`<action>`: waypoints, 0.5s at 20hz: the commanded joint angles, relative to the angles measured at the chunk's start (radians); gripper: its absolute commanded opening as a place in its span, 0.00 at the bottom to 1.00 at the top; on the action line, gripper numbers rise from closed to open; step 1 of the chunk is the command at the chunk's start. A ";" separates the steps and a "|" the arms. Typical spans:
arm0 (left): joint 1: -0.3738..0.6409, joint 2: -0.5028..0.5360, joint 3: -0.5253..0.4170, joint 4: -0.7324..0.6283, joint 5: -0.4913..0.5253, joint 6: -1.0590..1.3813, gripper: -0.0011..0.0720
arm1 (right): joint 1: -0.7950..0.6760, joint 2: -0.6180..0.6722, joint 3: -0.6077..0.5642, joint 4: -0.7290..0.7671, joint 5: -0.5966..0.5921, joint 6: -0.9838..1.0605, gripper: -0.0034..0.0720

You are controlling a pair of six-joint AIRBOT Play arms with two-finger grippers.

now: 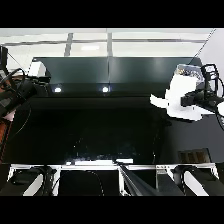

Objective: Fold the box and place the chain.

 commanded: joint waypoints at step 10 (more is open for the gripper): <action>0.001 -0.003 0.000 0.000 0.037 0.000 0.05 | 0.001 0.000 0.000 0.000 0.001 0.000 0.06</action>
